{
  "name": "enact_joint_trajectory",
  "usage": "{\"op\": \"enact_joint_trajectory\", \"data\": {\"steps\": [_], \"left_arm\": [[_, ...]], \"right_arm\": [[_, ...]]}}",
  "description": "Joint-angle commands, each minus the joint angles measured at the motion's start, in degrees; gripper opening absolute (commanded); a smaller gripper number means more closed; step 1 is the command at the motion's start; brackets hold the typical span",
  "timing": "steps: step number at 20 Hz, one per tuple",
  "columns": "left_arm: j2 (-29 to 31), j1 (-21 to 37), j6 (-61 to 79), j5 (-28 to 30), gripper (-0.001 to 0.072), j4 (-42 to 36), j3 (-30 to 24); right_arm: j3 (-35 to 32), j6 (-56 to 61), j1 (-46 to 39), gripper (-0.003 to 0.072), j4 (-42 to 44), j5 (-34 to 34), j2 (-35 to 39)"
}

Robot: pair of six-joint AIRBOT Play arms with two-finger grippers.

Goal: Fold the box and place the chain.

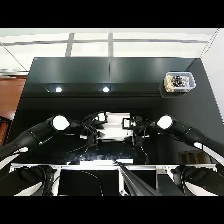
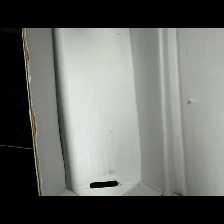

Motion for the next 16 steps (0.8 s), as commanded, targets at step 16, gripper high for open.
{"op": "enact_joint_trajectory", "data": {"steps": [16], "left_arm": [[19.23,32.44,-51.28,-21.55,0.0025,19.82,-4.26]], "right_arm": [[0.04,0.02,0.04,0.0415,0.02,0.02,-0.02]]}}
